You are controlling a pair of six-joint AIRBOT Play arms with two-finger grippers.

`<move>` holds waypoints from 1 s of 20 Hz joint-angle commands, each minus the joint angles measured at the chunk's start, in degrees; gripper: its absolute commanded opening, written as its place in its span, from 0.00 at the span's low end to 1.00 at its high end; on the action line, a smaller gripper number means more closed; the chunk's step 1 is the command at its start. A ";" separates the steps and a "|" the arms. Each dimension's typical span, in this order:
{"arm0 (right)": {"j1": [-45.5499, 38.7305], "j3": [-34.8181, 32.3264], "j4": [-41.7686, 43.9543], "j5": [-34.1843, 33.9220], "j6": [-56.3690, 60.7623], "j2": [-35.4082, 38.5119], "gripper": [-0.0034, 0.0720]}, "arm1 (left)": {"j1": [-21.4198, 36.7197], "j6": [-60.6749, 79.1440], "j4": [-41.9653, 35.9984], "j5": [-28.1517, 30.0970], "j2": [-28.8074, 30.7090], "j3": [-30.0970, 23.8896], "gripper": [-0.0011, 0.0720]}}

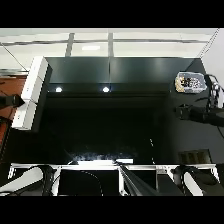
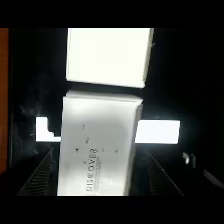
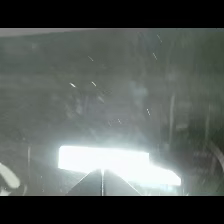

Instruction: Fold the box and place the chain.

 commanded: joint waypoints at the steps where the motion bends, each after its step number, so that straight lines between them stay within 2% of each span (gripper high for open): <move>1: 4.15 7.23 -3.63 -0.50 -2.19 0.02 0.06 | -1.36 -6.05 -2.29 -8.24 3.80 5.90 0.93; 2: 5.07 10.19 -5.01 0.13 -2.16 0.02 0.06 | -2.51 -9.11 -2.03 -11.30 4.87 7.72 0.53; 3: 5.64 12.98 -5.90 1.03 -2.16 0.02 0.06 | -3.80 -12.15 -1.99 -14.75 6.12 9.35 0.05; 5: 5.88 17.33 -6.34 3.91 -2.14 0.04 0.06 | -7.34 -16.28 -2.99 -17.27 9.77 9.64 0.05; 7: 5.95 18.60 -6.40 6.27 -2.73 1.31 0.06 | -12.96 -17.94 -3.65 -15.23 16.09 7.19 0.05; 8: 5.92 18.14 -6.67 6.10 -2.99 2.60 0.05 | -16.41 -17.92 -4.72 -12.39 20.65 4.59 0.05; 11: 5.92 12.63 -6.58 -1.07 -2.99 6.56 0.05 | -27.61 -18.18 -5.60 -1.79 35.58 -7.56 0.05; 13: 5.92 5.18 -4.00 -8.98 -5.31 7.19 0.06 | -33.51 -18.86 0.00 3.74 43.56 -18.47 0.05; 14: 5.92 1.51 -3.98 -12.57 -6.43 7.06 0.06 | -35.08 -18.86 2.51 4.37 46.34 -23.37 0.05; 16: 5.88 -5.03 -4.24 -19.39 -6.62 7.06 0.06 | -36.09 -18.88 2.97 4.39 49.72 -29.27 0.05; 18: 5.88 -8.11 -4.24 -22.86 -6.64 7.06 0.06 | -35.93 -18.88 1.92 4.39 51.47 -31.43 0.05; 20: 5.88 -8.17 -4.22 -23.12 -6.64 7.08 0.06 | -35.95 -18.86 1.81 4.35 51.82 -31.39 0.05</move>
